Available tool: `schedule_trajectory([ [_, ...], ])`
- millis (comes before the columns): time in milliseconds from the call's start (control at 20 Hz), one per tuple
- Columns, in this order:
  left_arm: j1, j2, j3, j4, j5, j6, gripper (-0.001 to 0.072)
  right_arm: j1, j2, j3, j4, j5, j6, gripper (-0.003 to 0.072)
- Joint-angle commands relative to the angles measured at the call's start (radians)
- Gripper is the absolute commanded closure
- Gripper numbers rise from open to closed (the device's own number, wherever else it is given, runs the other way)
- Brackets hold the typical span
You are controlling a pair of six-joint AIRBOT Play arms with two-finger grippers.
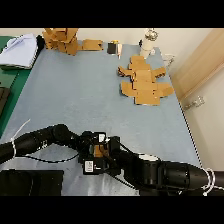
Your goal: Fold the box.
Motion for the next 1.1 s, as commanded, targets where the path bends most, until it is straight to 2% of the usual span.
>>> schedule_trajectory([
  [0,0.000,0.001,0.000,0.000,0.000,0.000,0.0183,0.030,0.005,0.000,0.037,-0.003,0.008,0.0209],
  [150,0.000,0.001,0.000,0.000,0.000,0.000,0.0183,0.039,-0.011,-0.013,0.030,-0.009,0.013,0.0209],
  [350,0.000,0.001,0.000,0.000,0.000,0.000,0.0183,0.040,-0.028,-0.014,-0.120,-0.012,0.102,0.0213],
  [550,0.000,0.001,0.000,0.000,0.000,0.000,0.0183,0.040,-0.028,-0.014,-0.129,-0.023,0.117,0.0223],
  [650,0.000,0.001,0.000,0.000,0.000,0.000,0.0183,0.043,-0.026,-0.014,-0.128,-0.029,0.117,0.0274],
  [750,0.000,0.001,0.000,0.000,0.000,0.000,0.0183,0.055,-0.016,-0.014,-0.129,-0.037,0.119,0.0295],
  [800,0.000,0.001,0.000,0.000,0.000,0.000,0.0183,0.063,-0.010,-0.014,-0.129,-0.042,0.125,0.0339],
  [1000,0.000,0.001,0.000,0.000,0.000,0.000,0.0183,0.086,0.003,-0.002,-0.129,-0.077,0.136,0.0380],
  [1050,0.000,0.001,0.000,0.000,0.000,0.000,0.0183,0.086,0.003,0.003,-0.129,-0.084,0.136,0.0412],
])
